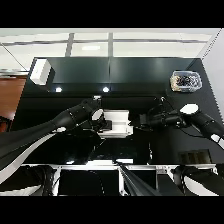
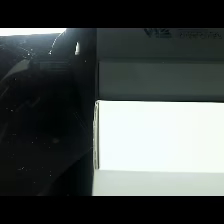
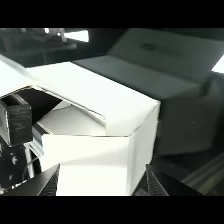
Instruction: Fold the box and place the chain.
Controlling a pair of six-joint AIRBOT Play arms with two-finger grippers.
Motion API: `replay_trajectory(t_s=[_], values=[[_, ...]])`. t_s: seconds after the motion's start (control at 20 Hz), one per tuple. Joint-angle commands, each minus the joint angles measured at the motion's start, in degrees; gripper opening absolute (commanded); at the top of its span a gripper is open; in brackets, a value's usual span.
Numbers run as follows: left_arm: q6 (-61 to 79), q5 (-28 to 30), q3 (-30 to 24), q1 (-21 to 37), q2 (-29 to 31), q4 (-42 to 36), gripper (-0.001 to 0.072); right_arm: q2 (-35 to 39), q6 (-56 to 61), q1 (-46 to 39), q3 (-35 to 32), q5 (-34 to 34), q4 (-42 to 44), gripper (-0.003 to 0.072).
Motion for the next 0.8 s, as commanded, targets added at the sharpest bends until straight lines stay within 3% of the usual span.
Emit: replay_trajectory(t_s=[0.0,0.05,0.5,0.6,0.75], values=[[0.0,0.0,0.0,0.0,0.0,0.0,0.0028,0.0,1.6,3.4,0.6,-2.5,0.3,0.0604],[0.0,0.0,0.0,0.0,0.0,0.0,0.0029,0.0,2.1,3.8,0.6,-3.0,0.3,0.0568],[0.0,0.0,0.0,0.0,0.0,0.0,0.0028,-0.1,8.2,11.1,3.0,-11.1,-2.2,0.0529],[0.0,0.0,0.0,0.0,0.0,0.0,0.0029,-0.1,12.0,12.5,4.2,-12.0,-6.4,0.0471],[0.0,0.0,0.0,0.0,0.0,0.0,0.0029,-0.2,18.9,13.9,4.9,-12.8,-14.3,0.0471]])
